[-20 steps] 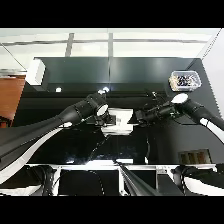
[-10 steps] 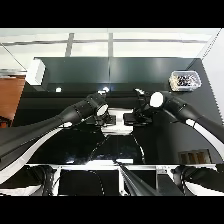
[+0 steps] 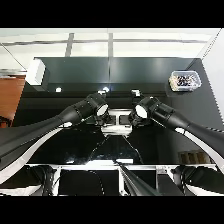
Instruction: Fold the box and place the chain.
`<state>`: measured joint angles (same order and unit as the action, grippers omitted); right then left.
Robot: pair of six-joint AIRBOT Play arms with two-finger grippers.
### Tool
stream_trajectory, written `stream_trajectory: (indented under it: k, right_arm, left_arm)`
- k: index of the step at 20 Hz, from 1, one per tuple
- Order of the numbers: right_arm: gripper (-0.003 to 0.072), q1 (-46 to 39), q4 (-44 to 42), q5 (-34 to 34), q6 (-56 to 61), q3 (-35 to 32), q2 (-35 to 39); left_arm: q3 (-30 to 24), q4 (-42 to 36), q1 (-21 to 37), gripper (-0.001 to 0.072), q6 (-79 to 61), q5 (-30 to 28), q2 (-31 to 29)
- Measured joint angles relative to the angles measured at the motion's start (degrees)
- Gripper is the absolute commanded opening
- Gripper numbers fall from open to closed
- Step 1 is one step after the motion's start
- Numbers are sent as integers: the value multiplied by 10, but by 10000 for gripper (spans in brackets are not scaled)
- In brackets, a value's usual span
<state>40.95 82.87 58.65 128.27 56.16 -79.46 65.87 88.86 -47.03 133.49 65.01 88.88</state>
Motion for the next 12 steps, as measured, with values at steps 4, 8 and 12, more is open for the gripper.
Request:
stream_trajectory:
  k: [4, 8, 12]
  right_arm:
    - [253, 5, 11, 7, 23, 1, -12]
    - [13, 7, 14, 10, 30, 2, -18]
    - [260, 7, 16, 7, 32, 1, -20]
  left_arm:
    - [0, 0, 0, 28, 0, 0, 0]
    - [0, 0, 0, 28, 0, 0, 0]
    - [0, 0, 0, 28, 0, 0, 0]
